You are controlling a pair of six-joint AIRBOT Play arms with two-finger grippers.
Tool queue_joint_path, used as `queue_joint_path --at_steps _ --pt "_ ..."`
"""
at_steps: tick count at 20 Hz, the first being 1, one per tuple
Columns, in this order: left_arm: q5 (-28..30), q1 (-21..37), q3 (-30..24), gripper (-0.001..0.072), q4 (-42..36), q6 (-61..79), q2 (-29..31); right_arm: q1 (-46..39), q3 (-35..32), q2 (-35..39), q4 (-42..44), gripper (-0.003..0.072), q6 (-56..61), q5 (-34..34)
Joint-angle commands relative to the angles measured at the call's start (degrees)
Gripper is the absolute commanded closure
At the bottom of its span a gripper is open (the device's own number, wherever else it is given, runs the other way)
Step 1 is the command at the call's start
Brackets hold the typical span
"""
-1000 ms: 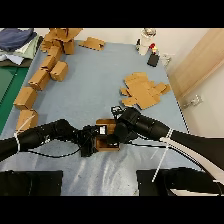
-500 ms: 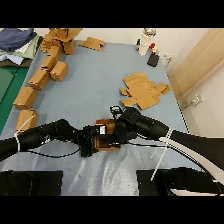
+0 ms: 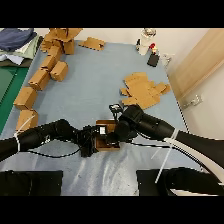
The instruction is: Fold the box.
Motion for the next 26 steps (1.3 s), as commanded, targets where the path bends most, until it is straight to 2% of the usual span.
queue_joint_path --at_steps 1,4,5,8,10,11,12,13,14,16,18,20,22,26 --pt "0.0 0.0 0.1 0.0243 0.0 -0.1 0.0 -0.3 1.3 3.4 -0.1 0.0258 0.0 -1.5" --pt "0.0 0.0 0.1 0.0243 0.0 -0.1 0.0 -0.6 1.4 6.4 -1.7 0.0271 0.0 -3.8" --pt "0.0 0.0 0.1 0.0243 0.0 -0.1 0.0 -0.6 1.4 7.3 -3.3 0.0338 0.1 -4.9" --pt "0.0 0.0 0.1 0.0243 0.0 -0.1 0.0 -1.6 1.3 8.1 -11.2 0.0352 1.0 -10.3" --pt "0.0 0.0 0.1 0.0243 0.0 -0.1 0.0 -4.8 0.9 7.5 -13.9 0.0472 0.7 -11.0" --pt "0.0 0.0 0.1 0.0243 0.0 -0.1 0.0 -6.8 0.9 7.0 -14.7 0.0608 -0.6 -10.0" --pt "0.0 0.0 0.1 0.0243 0.0 -0.1 0.0 -8.9 0.9 6.3 -15.0 0.0683 -2.1 -7.7" --pt "0.0 0.0 0.1 0.0243 0.0 -0.1 0.0 -11.6 0.9 5.4 -13.2 0.0684 -5.0 -3.0" --pt "0.0 0.0 0.1 0.0243 0.0 -0.1 0.0 -14.8 0.9 4.4 -8.2 0.0684 -9.4 2.6" --pt "0.0 0.0 0.1 0.0243 0.0 -0.1 0.0 -23.2 0.9 1.0 13.6 0.0684 -26.5 13.6" --pt "0.0 0.0 0.1 0.0243 0.0 -0.1 0.0 -31.2 0.9 -4.3 36.7 0.0685 -42.0 15.9" --pt "0.0 0.0 0.1 0.0243 0.0 -0.1 0.0 -37.4 0.9 -9.9 54.8 0.0686 -55.1 11.6" --pt "0.0 0.0 0.1 0.0243 0.0 -0.1 0.0 -40.8 0.9 -14.6 68.0 0.0686 -69.5 1.5" --pt "0.0 0.0 0.1 0.0243 0.0 -0.1 0.0 -40.9 -4.2 -16.4 77.6 0.0686 -85.4 -16.0"
